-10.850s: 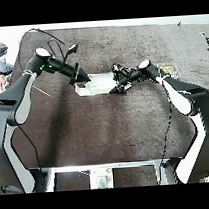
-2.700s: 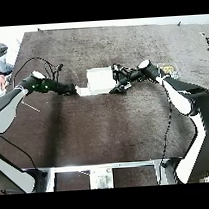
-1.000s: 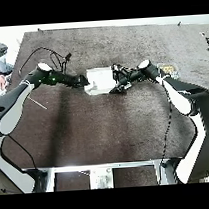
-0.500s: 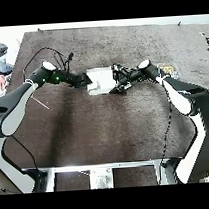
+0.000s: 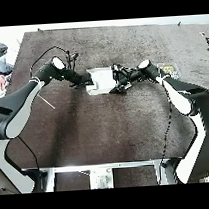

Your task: Fold the box and place the chain.

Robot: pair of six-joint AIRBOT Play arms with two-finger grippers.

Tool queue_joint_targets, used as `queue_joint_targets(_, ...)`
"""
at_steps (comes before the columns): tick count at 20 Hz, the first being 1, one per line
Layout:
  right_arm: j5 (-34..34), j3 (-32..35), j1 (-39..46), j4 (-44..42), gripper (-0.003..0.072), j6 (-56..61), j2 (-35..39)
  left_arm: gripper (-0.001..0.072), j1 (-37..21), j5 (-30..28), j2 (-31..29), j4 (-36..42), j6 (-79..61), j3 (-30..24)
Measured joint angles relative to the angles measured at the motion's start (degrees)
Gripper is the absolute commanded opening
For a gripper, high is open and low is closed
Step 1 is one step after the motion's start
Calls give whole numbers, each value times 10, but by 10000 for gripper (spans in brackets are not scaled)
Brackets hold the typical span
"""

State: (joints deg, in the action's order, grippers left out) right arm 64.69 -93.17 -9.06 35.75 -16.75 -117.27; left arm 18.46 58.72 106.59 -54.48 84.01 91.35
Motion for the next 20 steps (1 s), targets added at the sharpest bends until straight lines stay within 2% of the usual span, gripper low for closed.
queue_joint_targets(6,0,0,0,0,613,0,0,485,15,-12,0,-20,42,3)
queue_joint_targets(8,0,0,0,0,613,0,0,416,17,-13,0,-23,50,3)
queue_joint_targets(15,0,0,0,0,613,0,0,416,18,-14,0,-27,71,3)
queue_joint_targets(20,0,0,0,0,613,0,0,416,26,-9,0,-62,103,5)
